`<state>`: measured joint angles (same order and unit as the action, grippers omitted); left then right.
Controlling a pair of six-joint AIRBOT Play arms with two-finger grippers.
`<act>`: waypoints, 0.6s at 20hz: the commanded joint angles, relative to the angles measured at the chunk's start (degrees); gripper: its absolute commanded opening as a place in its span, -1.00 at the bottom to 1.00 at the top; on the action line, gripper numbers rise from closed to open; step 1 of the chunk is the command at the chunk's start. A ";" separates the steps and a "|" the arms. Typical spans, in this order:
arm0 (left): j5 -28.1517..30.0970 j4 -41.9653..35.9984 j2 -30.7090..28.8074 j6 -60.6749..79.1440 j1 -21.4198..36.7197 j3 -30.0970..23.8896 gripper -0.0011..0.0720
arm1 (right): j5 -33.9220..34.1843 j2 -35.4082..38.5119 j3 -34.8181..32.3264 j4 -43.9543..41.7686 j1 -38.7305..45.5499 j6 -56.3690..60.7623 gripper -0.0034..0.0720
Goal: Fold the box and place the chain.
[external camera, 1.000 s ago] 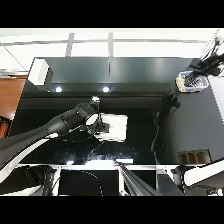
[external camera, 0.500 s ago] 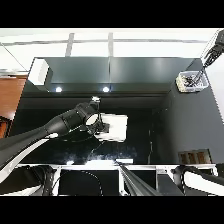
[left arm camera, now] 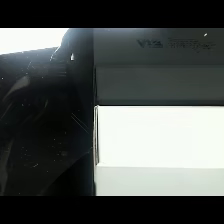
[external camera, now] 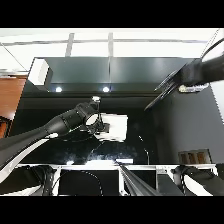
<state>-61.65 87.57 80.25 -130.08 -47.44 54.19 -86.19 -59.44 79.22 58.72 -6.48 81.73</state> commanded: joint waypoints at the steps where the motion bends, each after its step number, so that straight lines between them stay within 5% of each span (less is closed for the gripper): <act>1: 0.07 0.00 -0.02 0.02 0.04 -0.02 -0.90 | 1.31 1.42 -10.03 -3.87 -8.57 -0.70 -0.90; 5: 0.07 0.02 -0.02 0.02 0.04 -0.02 -0.90 | 8.87 1.42 -17.90 -11.32 -14.78 -0.63 -0.90; 12: 0.07 0.00 -0.02 0.02 0.04 -0.02 -0.90 | 18.88 1.25 -19.47 -18.60 -19.37 -1.22 -0.91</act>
<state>-61.60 87.57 80.25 -130.08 -47.44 54.19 -72.05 -58.15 60.55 44.10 -24.36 80.88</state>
